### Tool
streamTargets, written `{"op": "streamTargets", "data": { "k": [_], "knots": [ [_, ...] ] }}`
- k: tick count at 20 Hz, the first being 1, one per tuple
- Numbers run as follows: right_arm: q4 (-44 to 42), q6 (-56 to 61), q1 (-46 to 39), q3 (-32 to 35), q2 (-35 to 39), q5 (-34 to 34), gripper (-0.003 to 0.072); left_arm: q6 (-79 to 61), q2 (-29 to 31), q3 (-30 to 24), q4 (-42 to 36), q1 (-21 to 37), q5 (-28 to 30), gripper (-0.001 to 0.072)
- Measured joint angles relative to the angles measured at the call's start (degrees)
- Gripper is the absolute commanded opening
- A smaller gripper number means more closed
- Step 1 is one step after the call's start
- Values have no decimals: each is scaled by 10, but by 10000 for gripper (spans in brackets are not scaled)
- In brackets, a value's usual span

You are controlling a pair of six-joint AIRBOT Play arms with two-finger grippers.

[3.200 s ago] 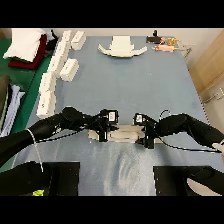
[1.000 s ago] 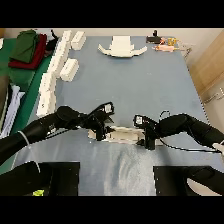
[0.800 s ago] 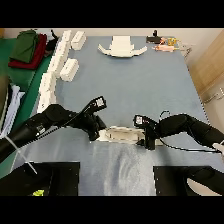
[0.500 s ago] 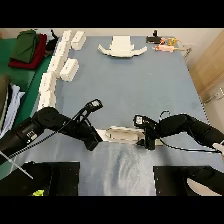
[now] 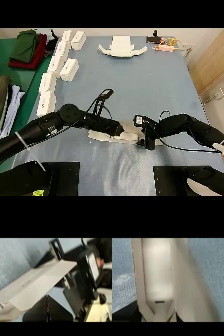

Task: Fold the box.

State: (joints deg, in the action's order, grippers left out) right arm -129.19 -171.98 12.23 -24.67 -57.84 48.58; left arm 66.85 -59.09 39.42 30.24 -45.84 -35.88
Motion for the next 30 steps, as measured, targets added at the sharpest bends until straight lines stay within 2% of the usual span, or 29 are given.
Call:
{"op": "streamTargets", "data": {
  "k": [4,10,20,27,30],
  "knots": [
    [0,0,0,0,0,0,507,24,-44,14,-7,29,42,14],
    [-1,1,0,0,0,-1,506,42,-83,18,-5,62,60,14],
    [0,0,0,0,0,-1,507,62,-149,19,8,70,45,14],
    [0,-1,0,0,0,0,507,59,-156,29,20,82,19,13],
    [0,-1,0,0,0,0,507,28,-135,40,20,83,-2,13]
  ]
}}
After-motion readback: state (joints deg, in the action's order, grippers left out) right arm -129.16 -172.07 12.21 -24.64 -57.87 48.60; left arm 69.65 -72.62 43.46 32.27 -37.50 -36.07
